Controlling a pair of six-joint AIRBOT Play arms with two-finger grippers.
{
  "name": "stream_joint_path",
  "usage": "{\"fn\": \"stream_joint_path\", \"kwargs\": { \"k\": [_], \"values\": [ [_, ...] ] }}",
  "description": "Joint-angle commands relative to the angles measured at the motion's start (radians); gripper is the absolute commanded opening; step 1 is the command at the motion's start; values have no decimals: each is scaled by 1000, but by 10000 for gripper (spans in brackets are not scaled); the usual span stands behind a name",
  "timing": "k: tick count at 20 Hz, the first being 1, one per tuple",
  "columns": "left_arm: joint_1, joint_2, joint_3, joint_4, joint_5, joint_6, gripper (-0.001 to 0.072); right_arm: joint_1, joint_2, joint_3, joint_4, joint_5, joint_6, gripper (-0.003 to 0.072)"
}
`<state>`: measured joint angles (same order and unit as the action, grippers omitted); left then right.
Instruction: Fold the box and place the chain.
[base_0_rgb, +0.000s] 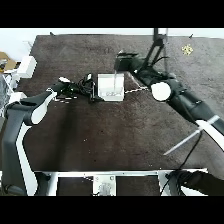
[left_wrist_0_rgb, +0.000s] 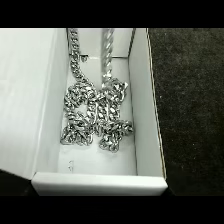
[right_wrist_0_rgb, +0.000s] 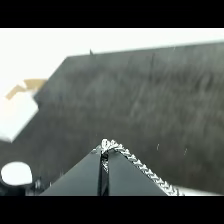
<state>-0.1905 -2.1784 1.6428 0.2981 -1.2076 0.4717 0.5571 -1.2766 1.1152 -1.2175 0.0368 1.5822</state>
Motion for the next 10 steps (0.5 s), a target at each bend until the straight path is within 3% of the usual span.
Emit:
{"fn": "stream_joint_path", "kwargs": {
  "k": [1, 3, 4, 5, 10],
  "values": [
    [0, 0, 0, 0, 0, 0, 358, 40, -107, 3, 31, 82, 16, 0],
    [1, 0, 0, 0, 0, 0, 358, 43, -154, 2, 40, 143, 15, 19],
    [0, 0, 0, 0, 0, 0, 358, 42, -164, 2, 35, 159, 14, 225],
    [1, 0, 0, 0, 0, 0, 358, 37, -166, 2, 16, 170, 15, 290],
    [1, 0, 0, 0, 0, 0, 358, -104, -137, 2, -40, 304, 14, 289]
  ]
}}
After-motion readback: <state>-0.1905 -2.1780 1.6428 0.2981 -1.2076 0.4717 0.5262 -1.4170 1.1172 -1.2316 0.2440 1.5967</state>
